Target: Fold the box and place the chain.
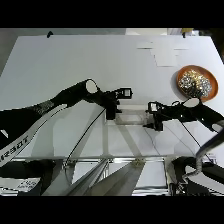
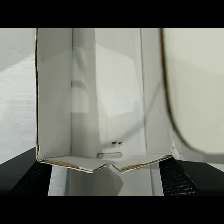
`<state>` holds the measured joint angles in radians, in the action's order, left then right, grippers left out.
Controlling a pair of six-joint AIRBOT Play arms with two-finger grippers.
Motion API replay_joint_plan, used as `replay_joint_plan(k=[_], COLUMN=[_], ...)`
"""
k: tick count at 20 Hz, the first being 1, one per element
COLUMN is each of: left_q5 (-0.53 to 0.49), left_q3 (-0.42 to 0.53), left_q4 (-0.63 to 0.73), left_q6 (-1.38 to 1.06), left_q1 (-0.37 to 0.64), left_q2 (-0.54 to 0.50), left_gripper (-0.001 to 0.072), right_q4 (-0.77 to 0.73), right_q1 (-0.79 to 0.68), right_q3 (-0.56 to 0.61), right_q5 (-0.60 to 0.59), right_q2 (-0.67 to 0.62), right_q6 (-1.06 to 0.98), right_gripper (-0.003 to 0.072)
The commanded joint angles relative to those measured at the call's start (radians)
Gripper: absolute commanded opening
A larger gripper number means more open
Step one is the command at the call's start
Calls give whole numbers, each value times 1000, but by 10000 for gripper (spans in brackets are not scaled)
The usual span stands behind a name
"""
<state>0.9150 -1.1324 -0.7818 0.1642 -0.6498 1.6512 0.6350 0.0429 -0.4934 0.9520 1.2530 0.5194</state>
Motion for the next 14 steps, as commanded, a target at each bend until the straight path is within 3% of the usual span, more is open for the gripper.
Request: replay_joint_plan(k=[1, 8, 14], left_q5=[-2, -2, -2], left_q3=[0, 0, 0], left_q4=[0, 0, 0], left_q6=[0, 0, 0], left_q1=[0, 0, 0], left_q2=[-1, -1, -1], left_gripper=[9, 9, 9], right_q4=[-16, -37, -36], right_q1=[10, 20, 20], right_q3=[-13, -42, -42], right_q5=[-2, 5, 4], right_q2=[42, 98, 111], right_q6=[22, 10, 10], right_gripper=[640, 633, 482])
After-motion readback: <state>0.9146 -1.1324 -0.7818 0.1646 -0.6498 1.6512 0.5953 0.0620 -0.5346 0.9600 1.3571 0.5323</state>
